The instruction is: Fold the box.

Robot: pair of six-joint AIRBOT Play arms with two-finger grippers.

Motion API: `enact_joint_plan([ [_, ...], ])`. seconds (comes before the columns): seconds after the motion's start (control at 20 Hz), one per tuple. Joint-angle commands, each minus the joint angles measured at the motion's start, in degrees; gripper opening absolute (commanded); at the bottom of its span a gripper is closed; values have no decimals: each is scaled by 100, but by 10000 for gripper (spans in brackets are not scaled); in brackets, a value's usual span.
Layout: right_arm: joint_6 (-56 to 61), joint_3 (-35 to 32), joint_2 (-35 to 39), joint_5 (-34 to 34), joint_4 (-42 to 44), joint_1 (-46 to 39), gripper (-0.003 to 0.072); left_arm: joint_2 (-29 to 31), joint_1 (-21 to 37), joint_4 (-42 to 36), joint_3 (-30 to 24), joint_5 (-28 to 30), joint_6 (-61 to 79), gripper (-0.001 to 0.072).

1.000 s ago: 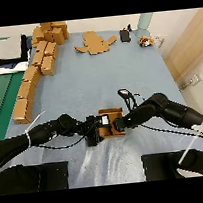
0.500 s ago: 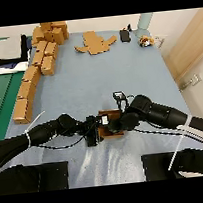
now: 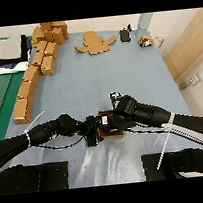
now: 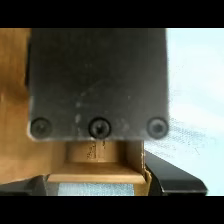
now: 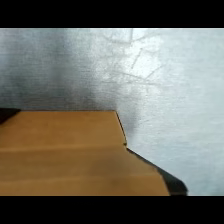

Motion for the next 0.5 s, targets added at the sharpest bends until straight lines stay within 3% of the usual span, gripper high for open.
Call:
enact_joint_plan([
  [0.0,179,37,-39,-577,-232,13,340,0,-2,-2,7,-9,-15,515],
  [0.05,184,37,-39,-697,-306,13,272,0,-2,-2,7,-7,-15,516],
  [0.1,203,37,-39,-802,-402,13,252,0,-2,-2,7,-7,-15,516],
  [0.15,201,37,-39,-901,-479,13,165,0,0,-2,7,-7,-15,515],
  [0.25,197,37,-39,-962,-553,13,97,0,-2,-2,7,-7,-15,515],
  [0.3,195,37,-39,-960,-579,13,17,0,-2,-2,7,-7,-15,515],
  [0.45,177,37,-39,-955,-629,15,6,0,-2,-4,7,-7,-15,516],
])
